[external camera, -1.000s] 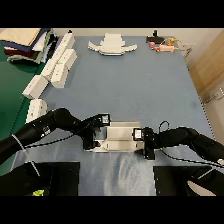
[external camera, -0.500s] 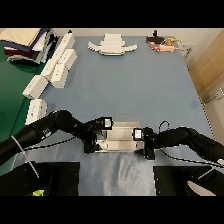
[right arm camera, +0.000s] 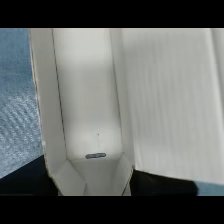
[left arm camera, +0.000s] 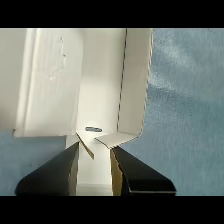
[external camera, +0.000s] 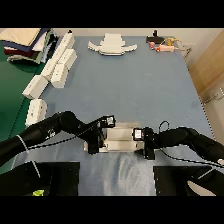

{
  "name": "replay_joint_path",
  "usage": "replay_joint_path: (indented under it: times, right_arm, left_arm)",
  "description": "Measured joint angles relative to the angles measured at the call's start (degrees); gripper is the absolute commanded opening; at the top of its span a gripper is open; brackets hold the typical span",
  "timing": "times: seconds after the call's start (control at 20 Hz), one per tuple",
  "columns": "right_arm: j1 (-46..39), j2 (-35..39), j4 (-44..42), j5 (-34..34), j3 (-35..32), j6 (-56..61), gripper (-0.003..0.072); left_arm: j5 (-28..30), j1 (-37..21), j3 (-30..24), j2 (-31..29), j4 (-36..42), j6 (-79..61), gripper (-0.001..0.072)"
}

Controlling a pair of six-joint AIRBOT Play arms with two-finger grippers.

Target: Fold the box.

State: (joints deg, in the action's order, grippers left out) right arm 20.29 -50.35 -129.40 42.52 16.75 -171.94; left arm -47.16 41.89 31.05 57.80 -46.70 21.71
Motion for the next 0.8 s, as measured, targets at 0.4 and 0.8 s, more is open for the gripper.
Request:
replay_joint_path:
  times: [0.4,0.8]
  right_arm:
    - [0.0,0.0,0.0,0.0,0.0,0.0,0.0461]
    - [0.0,0.0,0.0,0.0,0.0,0.2,0.0461]
  left_arm:
    - [0.6,2.0,0.1,1.4,0.5,1.7,0.0277]
    - [5.7,3.8,0.2,1.6,3.1,0.9,0.0148]
